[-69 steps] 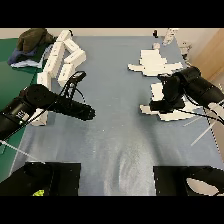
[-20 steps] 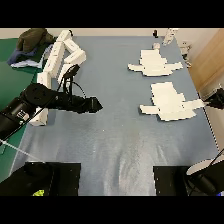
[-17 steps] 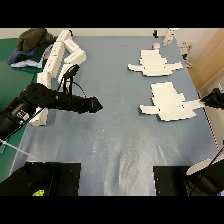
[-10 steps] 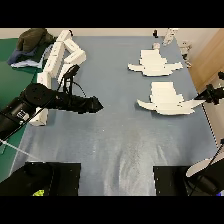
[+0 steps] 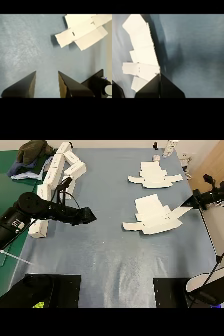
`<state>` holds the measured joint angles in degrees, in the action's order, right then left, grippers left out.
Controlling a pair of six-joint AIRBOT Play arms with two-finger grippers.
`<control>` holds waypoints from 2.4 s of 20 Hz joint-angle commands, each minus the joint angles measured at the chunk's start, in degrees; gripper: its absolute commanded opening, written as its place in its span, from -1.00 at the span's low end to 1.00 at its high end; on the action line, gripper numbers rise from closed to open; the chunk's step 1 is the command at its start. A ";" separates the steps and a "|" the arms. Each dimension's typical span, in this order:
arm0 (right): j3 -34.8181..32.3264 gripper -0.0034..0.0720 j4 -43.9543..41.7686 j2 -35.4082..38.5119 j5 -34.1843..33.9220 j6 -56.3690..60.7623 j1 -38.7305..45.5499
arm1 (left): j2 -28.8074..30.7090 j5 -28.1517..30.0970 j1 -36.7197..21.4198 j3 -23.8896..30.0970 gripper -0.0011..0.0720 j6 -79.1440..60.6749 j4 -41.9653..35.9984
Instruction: Fold the box.
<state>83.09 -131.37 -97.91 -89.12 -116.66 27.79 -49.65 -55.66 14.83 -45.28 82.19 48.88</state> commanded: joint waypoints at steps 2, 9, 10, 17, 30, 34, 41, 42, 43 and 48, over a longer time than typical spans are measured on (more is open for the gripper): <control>-21.55 -0.91 -0.48 15.63 11.17 4.46 -7.87 | -0.04 -7.32 -9.05 0.00 0.17 -6.71 0.00; -52.96 -0.90 -0.57 43.17 27.15 15.50 -22.67 | -0.04 -13.94 -11.63 0.04 0.17 -13.88 -0.02; -53.75 -0.68 0.04 44.63 27.41 16.68 -23.43 | -0.04 -13.94 -11.65 0.04 0.17 -13.88 0.00; -51.60 -0.11 3.21 39.54 20.50 17.62 -23.63 | -0.04 -14.45 -11.63 0.04 0.18 -13.86 0.00; -49.64 -0.91 -1.81 32.83 18.86 4.13 -30.21 | -2.34 -13.57 -12.28 -0.07 0.18 -13.66 -0.04; -54.95 -0.91 -1.73 43.69 25.55 3.69 -38.10 | -8.26 -18.40 -17.20 -0.15 0.18 -16.20 -4.00; -61.92 -0.91 -0.92 57.22 31.56 9.57 -44.68 | -19.80 -18.34 -16.90 -0.07 0.19 -25.51 -12.57; -61.92 -0.91 -1.01 57.20 31.61 9.81 -44.83 | -21.90 -16.81 -15.72 -0.07 0.19 -26.75 -13.49; -61.92 -0.91 -1.09 57.20 31.65 9.92 -44.83 | -23.82 -15.19 -14.56 -0.09 0.19 -27.98 -14.23; -61.92 -0.91 -0.90 57.20 31.47 10.16 -44.81 | -34.82 -12.41 -8.35 -2.89 0.18 -37.05 -22.40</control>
<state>21.37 -132.42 -41.08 -57.93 -106.96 -16.80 -78.74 -69.49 3.38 -46.65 50.83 31.75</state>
